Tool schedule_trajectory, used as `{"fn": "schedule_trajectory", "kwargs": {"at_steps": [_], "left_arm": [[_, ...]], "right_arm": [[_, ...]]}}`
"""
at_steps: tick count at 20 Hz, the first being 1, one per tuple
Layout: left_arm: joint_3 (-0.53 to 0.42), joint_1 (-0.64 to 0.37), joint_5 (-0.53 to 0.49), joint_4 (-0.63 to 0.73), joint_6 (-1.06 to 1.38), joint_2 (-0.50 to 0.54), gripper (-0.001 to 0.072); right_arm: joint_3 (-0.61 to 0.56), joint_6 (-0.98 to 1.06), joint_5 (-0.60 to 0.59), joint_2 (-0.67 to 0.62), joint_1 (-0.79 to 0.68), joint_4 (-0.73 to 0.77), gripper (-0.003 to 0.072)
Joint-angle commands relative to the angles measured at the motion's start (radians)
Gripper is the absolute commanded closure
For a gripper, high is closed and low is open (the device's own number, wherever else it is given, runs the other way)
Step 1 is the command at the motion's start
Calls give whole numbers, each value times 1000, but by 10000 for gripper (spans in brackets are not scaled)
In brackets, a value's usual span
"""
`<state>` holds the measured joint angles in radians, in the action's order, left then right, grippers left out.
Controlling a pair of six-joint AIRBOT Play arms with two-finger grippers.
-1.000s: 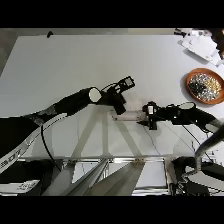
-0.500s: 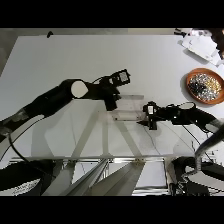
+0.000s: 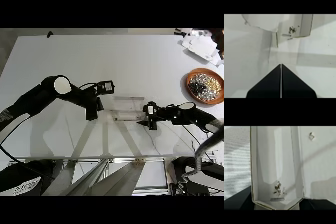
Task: Fold the box and place the chain.
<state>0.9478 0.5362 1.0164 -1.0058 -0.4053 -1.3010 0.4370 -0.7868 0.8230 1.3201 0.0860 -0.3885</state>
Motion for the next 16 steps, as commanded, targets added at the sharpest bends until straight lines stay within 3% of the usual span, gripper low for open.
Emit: {"fn": "schedule_trajectory", "kwargs": {"at_steps": [1, 4, 7, 9, 16], "left_arm": [[-58, -8, -35, 76, 111, -22, 691], [-58, -8, -76, 166, 214, -86, 562], [-59, -8, -108, 186, 303, -147, 527], [-59, -8, -117, 187, 334, -171, 248], [-59, -8, -129, 213, 335, -181, 258]], "right_arm": [[0, 0, 0, -1, 0, 0, 267], [0, 0, 0, -1, 0, 0, 267], [0, 0, 0, -1, 0, 0, 267], [0, 0, 0, -1, 0, 0, 267], [0, 0, 0, -1, 0, 0, 267]]}}
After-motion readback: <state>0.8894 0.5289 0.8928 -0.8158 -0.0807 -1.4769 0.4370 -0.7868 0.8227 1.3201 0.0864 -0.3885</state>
